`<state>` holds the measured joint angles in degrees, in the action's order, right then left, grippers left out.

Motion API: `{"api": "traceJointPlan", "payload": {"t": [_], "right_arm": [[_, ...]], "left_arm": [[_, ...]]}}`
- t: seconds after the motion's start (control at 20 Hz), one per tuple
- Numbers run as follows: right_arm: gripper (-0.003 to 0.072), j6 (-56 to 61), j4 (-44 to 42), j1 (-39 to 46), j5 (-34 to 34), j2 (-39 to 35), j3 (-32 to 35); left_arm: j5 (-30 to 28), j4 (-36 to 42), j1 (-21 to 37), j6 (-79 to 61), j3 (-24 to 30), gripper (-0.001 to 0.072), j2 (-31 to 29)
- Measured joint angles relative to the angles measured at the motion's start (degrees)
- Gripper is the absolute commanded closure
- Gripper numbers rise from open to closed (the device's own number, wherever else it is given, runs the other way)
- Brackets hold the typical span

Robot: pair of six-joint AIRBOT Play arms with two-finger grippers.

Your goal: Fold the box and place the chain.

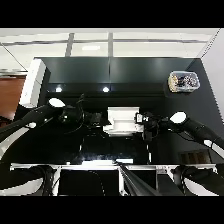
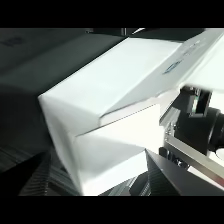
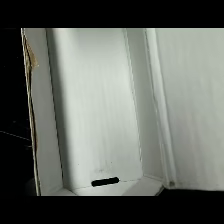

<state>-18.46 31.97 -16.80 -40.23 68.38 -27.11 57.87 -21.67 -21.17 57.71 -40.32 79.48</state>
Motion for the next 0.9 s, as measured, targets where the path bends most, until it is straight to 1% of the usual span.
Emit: {"api": "traceJointPlan", "payload": {"t": [0.1, 0.15, 0.2, 0.25, 0.4, 0.6, 0.75, 0.9], "right_arm": [[0.014, 0.0, 0.0, 0.0, 0.0, 0.0, 0.0], [0.014, 0.0, 0.0, 0.0, 0.0, 0.0, 0.0], [0.014, 0.0, 0.0, 0.0, 0.0, 0.0, 0.0], [0.014, 0.0, 0.0, 0.0, 0.0, 0.0, 0.0], [0.014, 0.0, 0.0, 0.0, 0.0, 0.0, 0.0], [0.014, 0.0, 0.0, 0.0, 0.0, 0.0, 0.0], [0.014, 0.0, 0.0, 0.0, 0.0, 0.0, 0.0], [0.014, 0.0, 0.0, 0.0, 0.0, 0.0, 0.0]], "left_arm": [[-0.4, -2.8, -2.1, 4.8, -2.2, 0.0093, 0.0], [-0.7, -4.2, -3.1, 7.1, -3.5, 0.0109, 0.0], [-1.1, -5.7, -4.2, 9.4, -4.6, 0.0192, 0.0], [-1.4, -7.5, -5.0, 11.5, -5.7, 0.0226, 0.0], [-1.8, -13.1, -7.0, 18.2, -8.2, 0.0226, 0.0], [-2.1, -18.7, -8.7, 24.5, -9.6, 0.0227, 0.0], [-3.7, -22.3, -10.4, 28.8, -10.0, 0.0226, 0.0], [-6.6, -27.6, -12.8, 35.2, -10.2, 0.0226, 0.0]]}}
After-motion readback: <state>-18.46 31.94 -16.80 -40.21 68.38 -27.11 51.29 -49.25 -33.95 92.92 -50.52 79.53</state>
